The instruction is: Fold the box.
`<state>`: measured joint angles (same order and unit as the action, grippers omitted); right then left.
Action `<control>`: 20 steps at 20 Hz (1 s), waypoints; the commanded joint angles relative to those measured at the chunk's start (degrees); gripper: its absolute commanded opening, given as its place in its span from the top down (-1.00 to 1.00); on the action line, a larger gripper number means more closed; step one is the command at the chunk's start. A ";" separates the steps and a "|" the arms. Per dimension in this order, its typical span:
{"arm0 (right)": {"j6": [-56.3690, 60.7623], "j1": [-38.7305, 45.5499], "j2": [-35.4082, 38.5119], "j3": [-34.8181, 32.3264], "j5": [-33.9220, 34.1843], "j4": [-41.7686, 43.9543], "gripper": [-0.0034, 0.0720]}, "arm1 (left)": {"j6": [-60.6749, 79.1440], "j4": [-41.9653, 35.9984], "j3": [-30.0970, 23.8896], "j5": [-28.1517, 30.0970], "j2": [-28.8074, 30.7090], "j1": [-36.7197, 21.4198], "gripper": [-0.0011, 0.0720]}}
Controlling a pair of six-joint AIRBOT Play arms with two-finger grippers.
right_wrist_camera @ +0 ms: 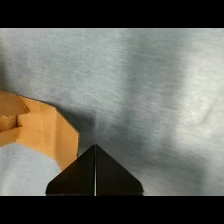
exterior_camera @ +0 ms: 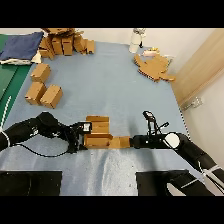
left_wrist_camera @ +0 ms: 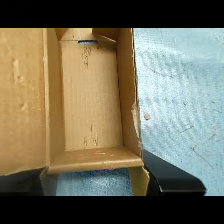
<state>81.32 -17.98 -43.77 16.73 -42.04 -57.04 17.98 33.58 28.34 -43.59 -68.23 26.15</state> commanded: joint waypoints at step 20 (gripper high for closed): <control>-19.89 -9.44 -7.21 0.63 6.10 29.38 0.91 | -0.02 -0.22 0.04 -0.11 0.00 -0.07 0.94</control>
